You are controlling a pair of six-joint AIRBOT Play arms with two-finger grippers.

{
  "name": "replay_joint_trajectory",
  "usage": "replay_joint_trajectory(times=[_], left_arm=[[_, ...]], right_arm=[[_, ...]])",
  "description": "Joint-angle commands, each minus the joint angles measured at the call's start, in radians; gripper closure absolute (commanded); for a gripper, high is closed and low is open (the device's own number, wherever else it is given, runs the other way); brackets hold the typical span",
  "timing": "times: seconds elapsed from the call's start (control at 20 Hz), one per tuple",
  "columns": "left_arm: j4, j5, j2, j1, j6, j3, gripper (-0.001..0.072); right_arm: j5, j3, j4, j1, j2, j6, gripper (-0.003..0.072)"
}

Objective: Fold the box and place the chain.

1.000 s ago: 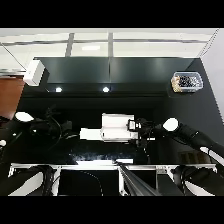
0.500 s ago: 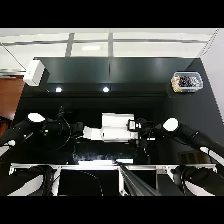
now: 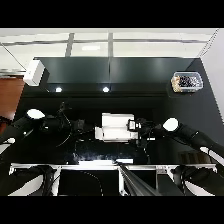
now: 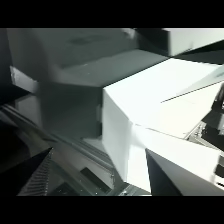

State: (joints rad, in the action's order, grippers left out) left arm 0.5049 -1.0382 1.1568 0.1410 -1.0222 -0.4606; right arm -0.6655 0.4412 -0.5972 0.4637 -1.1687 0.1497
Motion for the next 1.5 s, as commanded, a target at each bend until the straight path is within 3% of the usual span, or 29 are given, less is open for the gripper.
replay_joint_trajectory(times=[0.0,0.15,0.35,0.5,1.0,1.25,1.45], left_arm=[[0.002,-0.046,-0.001,0.03,0.003,-0.039,0.006],[0.077,0.003,-0.001,0.143,-0.026,-0.09,0.006],[0.249,0.173,-0.001,0.327,-0.256,-0.161,0.006],[0.402,0.208,-0.001,0.413,-0.457,-0.209,0.006],[0.867,0.189,0.006,0.655,-1.054,-0.312,0.0062],[0.995,0.007,0.093,0.749,-1.259,-0.407,0.007],[1.04,-0.048,0.198,0.79,-1.334,-0.494,0.0072]], right_arm=[[0.0,0.001,0.0,0.0,0.0,0.0,0.02],[0.0,0.001,0.001,0.0,0.0,0.0,0.0201],[0.0,0.001,0.001,0.0,0.0,0.0,0.0201],[0.0,0.001,0.001,0.0,0.0,0.0,0.0201],[0.0,0.001,0.001,0.0,0.0,0.0,0.0201],[0.0,0.001,0.001,0.0,0.0,0.0,0.0201],[0.0,0.001,0.001,0.0,0.0,0.0,0.0201]])
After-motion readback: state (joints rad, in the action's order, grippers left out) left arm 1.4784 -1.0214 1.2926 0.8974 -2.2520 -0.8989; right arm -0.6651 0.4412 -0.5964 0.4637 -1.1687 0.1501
